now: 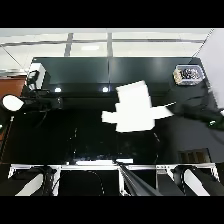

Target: Fold the box and place the chain.

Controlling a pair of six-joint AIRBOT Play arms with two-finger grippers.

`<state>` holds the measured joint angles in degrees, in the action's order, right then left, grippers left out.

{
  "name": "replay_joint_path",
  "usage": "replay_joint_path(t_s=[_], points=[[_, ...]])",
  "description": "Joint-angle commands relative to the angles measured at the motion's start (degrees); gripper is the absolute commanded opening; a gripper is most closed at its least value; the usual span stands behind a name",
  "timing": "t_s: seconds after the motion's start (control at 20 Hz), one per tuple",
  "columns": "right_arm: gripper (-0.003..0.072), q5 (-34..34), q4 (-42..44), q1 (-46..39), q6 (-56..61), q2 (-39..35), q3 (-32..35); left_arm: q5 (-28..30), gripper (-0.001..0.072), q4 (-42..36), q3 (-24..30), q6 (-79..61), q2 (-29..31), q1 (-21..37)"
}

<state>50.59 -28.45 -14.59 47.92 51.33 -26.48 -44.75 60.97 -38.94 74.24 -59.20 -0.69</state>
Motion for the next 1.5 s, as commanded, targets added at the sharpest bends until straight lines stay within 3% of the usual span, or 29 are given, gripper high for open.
replay_joint_path(t_s=[0.0, 0.15, 0.25, 0.35, 0.5, 0.7, 0.8, 1.0, 1.3, 1.45], points=[[0.0016, -22.60, 8.17, 19.98, -0.61, -4.13, 10.88, -2.97, 0.0706, -14.49, -0.26, -11.06, -5.95, -2.08], [0.0016, -29.07, 9.81, 30.99, -0.37, -4.13, 11.04, -9.40, 0.0706, -31.15, -1.64, -23.78, -11.72, -1.75], [0.0016, -30.32, 10.05, 34.75, -0.13, -4.13, 11.04, -15.98, 0.0706, -38.27, -3.39, -31.19, -15.85, -1.84], [0.0016, -30.29, 10.05, 36.39, 0.07, -4.13, 11.04, -21.18, 0.0706, -39.32, -5.40, -34.03, -19.89, -2.71], [0.0016, -30.29, 10.27, 36.81, 0.09, -4.13, 11.04, -24.26, 0.0706, -39.39, -6.27, -38.99, -24.76, -4.15], [0.0016, -30.12, 10.51, 36.81, 0.09, -4.13, 11.04, -35.45, 0.0702, -39.32, -7.61, -49.27, -31.30, -4.15], [0.0016, -29.97, 10.51, 36.81, 0.11, -4.13, 11.04, -36.44, 0.0681, -39.19, -8.70, -52.24, -33.99, -4.15], [0.0016, -29.94, 10.49, 36.81, 0.31, -4.13, 11.04, -41.92, 0.0461, -33.94, -15.52, -51.95, -40.04, -5.38], [0.0016, -29.86, 10.49, 36.81, 0.31, -4.13, 11.04, -40.74, 0.0349, -29.18, -21.22, -51.82, -41.88, -11.15], [0.0016, -29.83, 10.49, 36.81, 0.31, -4.13, 11.04, -40.04, 0.0205, -28.74, -22.69, -51.78, -41.92, -11.72]])
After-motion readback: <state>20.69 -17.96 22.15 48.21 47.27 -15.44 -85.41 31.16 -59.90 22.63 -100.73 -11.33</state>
